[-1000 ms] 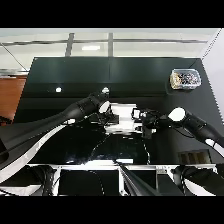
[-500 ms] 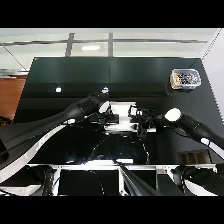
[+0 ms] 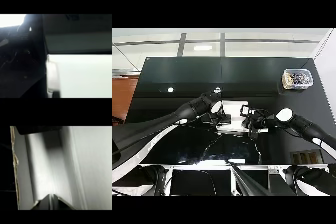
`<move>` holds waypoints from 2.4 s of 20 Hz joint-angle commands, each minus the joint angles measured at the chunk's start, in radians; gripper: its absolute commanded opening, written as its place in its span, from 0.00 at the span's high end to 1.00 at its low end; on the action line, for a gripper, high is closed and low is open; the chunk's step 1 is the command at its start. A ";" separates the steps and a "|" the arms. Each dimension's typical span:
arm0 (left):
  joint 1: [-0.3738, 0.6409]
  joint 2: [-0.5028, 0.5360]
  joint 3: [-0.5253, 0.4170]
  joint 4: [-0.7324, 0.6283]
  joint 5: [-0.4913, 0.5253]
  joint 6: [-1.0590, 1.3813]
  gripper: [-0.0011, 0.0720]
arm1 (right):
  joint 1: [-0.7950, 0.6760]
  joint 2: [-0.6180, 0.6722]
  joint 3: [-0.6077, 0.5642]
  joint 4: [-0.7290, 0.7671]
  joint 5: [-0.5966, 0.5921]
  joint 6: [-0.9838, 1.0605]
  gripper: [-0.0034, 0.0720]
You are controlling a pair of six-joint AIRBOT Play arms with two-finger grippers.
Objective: Fold the box and place the chain.
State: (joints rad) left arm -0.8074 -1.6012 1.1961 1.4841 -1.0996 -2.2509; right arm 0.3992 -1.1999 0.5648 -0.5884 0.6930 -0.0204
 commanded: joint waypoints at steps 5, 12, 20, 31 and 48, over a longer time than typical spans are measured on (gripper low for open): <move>0.000 -0.002 0.000 0.000 0.004 -0.001 0.94 | -0.129 0.125 0.061 -0.178 0.150 0.740 0.92; -0.001 -0.002 0.000 -0.002 0.003 -0.001 0.94 | -0.700 0.232 -0.002 -0.283 0.184 1.306 0.92; 0.000 -0.002 0.000 -0.001 0.003 -0.001 0.94 | -0.567 0.053 -0.192 0.022 0.241 1.234 0.92; 0.000 -0.002 0.000 0.000 0.003 -0.001 0.94 | -0.378 -0.096 0.043 0.109 0.457 0.970 0.22; -0.001 -0.002 0.000 -0.001 0.019 -0.001 0.94 | -0.218 -0.096 0.151 -0.002 0.398 1.265 0.26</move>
State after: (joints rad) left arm -0.8074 -1.6024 1.1965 1.4815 -1.0843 -2.2517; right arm 0.1116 -1.2953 0.6762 -0.5079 1.1461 1.1042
